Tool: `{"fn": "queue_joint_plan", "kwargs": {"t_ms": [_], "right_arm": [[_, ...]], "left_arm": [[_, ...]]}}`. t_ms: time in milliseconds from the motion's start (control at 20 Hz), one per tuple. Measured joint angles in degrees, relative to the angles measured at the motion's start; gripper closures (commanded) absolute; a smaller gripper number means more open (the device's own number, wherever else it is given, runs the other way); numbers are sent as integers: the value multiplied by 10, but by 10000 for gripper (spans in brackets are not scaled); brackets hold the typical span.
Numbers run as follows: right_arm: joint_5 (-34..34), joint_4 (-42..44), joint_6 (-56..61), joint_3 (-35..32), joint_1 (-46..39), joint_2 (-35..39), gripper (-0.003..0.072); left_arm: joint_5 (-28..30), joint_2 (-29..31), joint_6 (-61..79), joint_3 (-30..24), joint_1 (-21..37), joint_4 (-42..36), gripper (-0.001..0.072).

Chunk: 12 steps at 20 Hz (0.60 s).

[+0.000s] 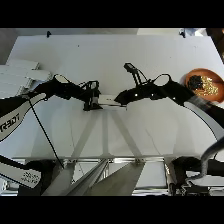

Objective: Fold the box and place the chain.

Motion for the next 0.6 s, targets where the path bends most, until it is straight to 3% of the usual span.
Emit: {"fn": "queue_joint_plan", "kwargs": {"t_ms": [250,600], "right_arm": [[12,19,8,0,7,-37,677],[11,14,9,-1,11,-33,676]], "left_arm": [[-1,0,1,0,0,1,430],[-2,0,0,0,0,1,430]]}}
